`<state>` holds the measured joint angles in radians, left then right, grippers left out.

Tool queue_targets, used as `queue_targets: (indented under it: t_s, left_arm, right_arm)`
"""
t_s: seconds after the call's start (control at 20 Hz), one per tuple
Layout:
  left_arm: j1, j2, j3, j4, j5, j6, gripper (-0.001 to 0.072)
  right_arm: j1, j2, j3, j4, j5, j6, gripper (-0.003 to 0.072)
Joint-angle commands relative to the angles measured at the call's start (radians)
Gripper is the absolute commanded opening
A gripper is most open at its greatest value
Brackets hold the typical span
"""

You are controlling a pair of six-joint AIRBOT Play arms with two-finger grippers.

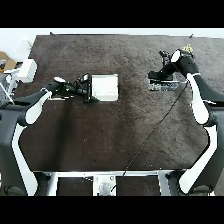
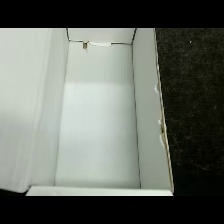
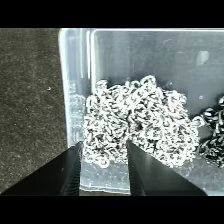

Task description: Fold the box and place the chain.

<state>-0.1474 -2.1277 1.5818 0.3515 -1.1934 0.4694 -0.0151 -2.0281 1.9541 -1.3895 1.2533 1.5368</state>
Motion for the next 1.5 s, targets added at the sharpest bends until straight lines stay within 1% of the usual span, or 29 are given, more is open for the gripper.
queue_targets:
  t_s: [0.0, 0.2, 0.25, 0.3, 0.8, 0.85, 0.9, 1.1, 1.15, 1.25, 1.35, 1.45]
  left_arm:
    - [0.001, 0.0, 0.0, 0.0, 0.0, 0.0, 0.0223]
    - [0.001, 0.0, 0.0, 0.0, 0.0, 0.0, 0.0223]
    - [0.001, 0.0, 0.0, 0.0, 0.0, 0.0, 0.0223]
    - [0.001, 0.0, 0.0, 0.0, 0.0, 0.0, 0.0223]
    - [0.001, 0.0, 0.0, 0.0, -0.001, 0.0, 0.0223]
    - [0.001, 0.0, 0.0, 0.0, 0.0, 0.0, 0.0223]
    - [0.001, 0.0, 0.0, 0.0, -0.001, 0.0, 0.0223]
    - [0.001, 0.0, 0.0, 0.0, 0.0, 0.0, 0.0223]
    - [0.001, 0.0, 0.0, 0.0, 0.0, 0.0, 0.0223]
    - [0.001, 0.0, 0.0, 0.0, 0.0, 0.0, 0.0223]
    - [0.001, 0.0, 0.0, 0.0, 0.0, 0.0, 0.0223]
    - [0.001, 0.0, 0.0, 0.0, 0.0, 0.0, 0.0223]
  right_arm:
    - [-0.001, -0.009, 0.0, 0.0, -0.01, 0.004, 0.0318]
    - [-0.001, -0.026, -0.001, 0.033, -0.028, 0.004, 0.0316]
    - [0.0, -0.027, -0.001, 0.033, -0.031, 0.004, 0.0272]
    - [-0.001, -0.027, -0.001, 0.033, -0.035, 0.004, 0.0152]
    - [-0.001, -0.029, -0.001, 0.028, -0.051, 0.004, 0.0146]
    - [-0.001, -0.029, -0.001, 0.029, -0.058, 0.004, 0.0074]
    - [-0.001, -0.029, -0.001, 0.029, -0.066, 0.004, 0.0035]
    - [-0.001, -0.029, -0.001, 0.029, -0.07, 0.004, 0.0038]
    - [-0.001, -0.029, -0.001, 0.029, -0.069, 0.004, 0.0009]
    - [-0.001, -0.011, 0.0, 0.029, -0.05, 0.004, 0.0003]
    - [-0.001, 0.032, 0.0, 0.029, -0.019, -0.011, 0.0003]
    - [-0.001, 0.102, 0.0, 0.029, 0.007, -0.04, 0.0002]
